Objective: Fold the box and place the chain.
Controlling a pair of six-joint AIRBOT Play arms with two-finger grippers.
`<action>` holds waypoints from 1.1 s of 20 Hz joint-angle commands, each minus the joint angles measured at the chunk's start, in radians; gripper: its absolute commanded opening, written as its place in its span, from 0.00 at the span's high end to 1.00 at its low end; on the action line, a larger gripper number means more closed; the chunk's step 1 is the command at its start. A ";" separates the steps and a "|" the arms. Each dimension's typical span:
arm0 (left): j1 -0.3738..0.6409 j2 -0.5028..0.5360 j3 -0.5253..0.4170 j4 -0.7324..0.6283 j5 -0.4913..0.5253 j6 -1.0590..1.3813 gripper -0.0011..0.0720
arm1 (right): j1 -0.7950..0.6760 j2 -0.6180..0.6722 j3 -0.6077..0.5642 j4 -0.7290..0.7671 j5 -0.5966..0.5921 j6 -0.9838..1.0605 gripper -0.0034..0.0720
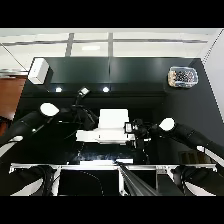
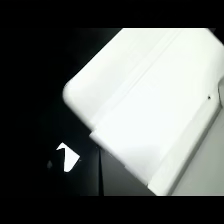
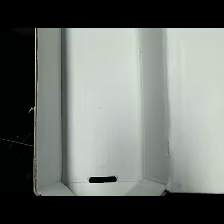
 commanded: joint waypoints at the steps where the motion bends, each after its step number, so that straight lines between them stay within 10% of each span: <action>1: 0.117 0.107 0.001 0.224 -0.189 0.000 0.88 | 0.000 -0.001 0.000 0.000 0.000 0.000 0.19; 3: 0.140 0.141 -0.006 0.360 -0.238 0.003 0.12 | 0.000 -0.001 0.000 0.000 0.000 0.000 0.19; 4: 0.139 0.142 -0.013 0.390 -0.245 0.005 0.02 | 0.000 -0.001 0.000 0.000 0.000 0.000 0.19; 9: 0.031 0.139 -0.085 0.357 -0.200 0.453 0.02 | 0.000 -0.001 0.000 0.000 0.000 0.000 0.19; 18: -0.170 0.136 -0.148 0.216 0.086 0.449 0.03 | 0.000 -0.001 0.000 0.000 0.000 0.000 0.19; 22: -0.171 0.110 -0.148 0.167 0.045 0.449 0.20 | 0.000 -0.001 0.000 0.000 0.000 0.000 0.19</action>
